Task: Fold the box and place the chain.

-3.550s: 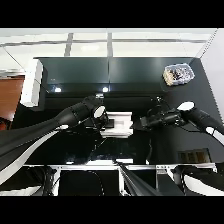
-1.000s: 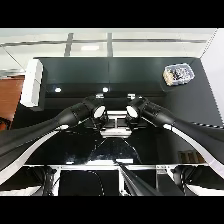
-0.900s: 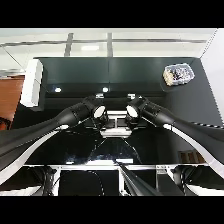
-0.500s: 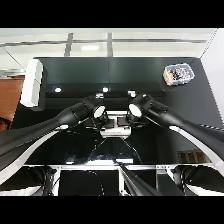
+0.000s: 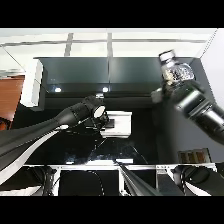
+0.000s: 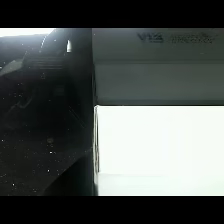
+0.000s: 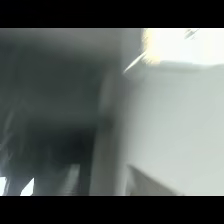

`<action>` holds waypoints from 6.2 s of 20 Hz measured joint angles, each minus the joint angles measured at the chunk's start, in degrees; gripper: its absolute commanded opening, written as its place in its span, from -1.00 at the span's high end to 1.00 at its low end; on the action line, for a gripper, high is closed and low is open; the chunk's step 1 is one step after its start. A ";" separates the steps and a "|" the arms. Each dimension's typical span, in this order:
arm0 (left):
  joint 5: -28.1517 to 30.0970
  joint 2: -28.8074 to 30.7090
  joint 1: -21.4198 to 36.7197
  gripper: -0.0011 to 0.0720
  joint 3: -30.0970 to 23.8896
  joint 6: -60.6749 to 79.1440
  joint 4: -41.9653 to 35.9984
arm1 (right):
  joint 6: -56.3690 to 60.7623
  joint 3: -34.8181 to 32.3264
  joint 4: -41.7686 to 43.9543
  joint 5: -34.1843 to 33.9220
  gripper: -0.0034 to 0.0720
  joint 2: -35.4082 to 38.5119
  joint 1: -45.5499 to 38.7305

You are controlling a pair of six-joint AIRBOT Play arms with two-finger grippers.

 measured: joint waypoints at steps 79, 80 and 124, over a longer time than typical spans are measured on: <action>0.26 0.00 0.00 0.89 0.00 -0.02 -0.26 | -38.03 9.53 74.38 20.87 0.85 7.08 -14.99; 0.26 0.00 0.00 0.89 0.00 -0.02 -0.28 | -38.05 6.45 75.17 18.40 0.85 7.04 -13.77; 0.33 0.00 0.00 0.89 0.00 -0.02 -0.28 | -12.09 23.69 44.94 -12.63 0.85 -41.13 -34.77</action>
